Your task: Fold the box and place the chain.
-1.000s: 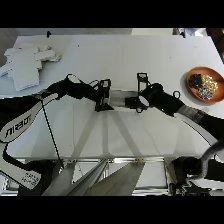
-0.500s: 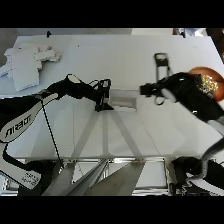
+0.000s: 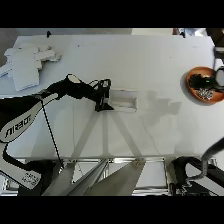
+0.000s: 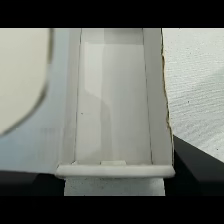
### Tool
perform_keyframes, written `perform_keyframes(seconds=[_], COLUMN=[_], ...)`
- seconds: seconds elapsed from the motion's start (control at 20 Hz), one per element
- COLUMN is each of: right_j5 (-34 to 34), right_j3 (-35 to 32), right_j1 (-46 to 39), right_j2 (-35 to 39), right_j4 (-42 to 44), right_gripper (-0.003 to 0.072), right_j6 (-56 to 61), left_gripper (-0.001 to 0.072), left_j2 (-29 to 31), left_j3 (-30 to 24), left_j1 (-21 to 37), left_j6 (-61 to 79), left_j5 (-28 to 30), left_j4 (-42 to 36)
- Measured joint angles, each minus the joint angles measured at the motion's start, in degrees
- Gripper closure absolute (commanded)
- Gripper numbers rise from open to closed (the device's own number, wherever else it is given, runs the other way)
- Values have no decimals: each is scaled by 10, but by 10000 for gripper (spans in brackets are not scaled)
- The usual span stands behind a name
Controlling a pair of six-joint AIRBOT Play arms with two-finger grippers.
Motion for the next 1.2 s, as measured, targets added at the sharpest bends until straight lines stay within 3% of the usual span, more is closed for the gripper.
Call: perform_keyframes(seconds=[0.25, 0.55, 0.7, 0.8, 0.9, 0.95, 1.2], right_j5=[-60, -163, -212, -224, -228, -228, -176], right_j3=[0, 0, 2, 2, 1, 1, -2], right_j1=[-120, -160, -155, -148, -141, -138, -125], right_j2=[-85, -187, -220, -230, -234, -233, -194], right_j4=[6, 64, 76, 83, 85, 85, 89], right_gripper=[20, 11, 239, 485, 645, 675, 675], right_j6=[-40, -44, -34, -31, -32, -31, -34], left_gripper=[367, 367, 367, 367, 367, 367, 367], left_j2=[0, 0, 0, 0, 0, 0, 0], left_j3=[0, 0, 0, 0, 0, 0, 0], left_j1=[0, 0, 0, 0, 0, 0, 0], left_j6=[0, 0, 0, 0, 0, 0, 0], left_j5=[0, 0, 0, 0, 0, 0, 0], left_j4=[0, 0, 0, 0, 0, 0, 0])
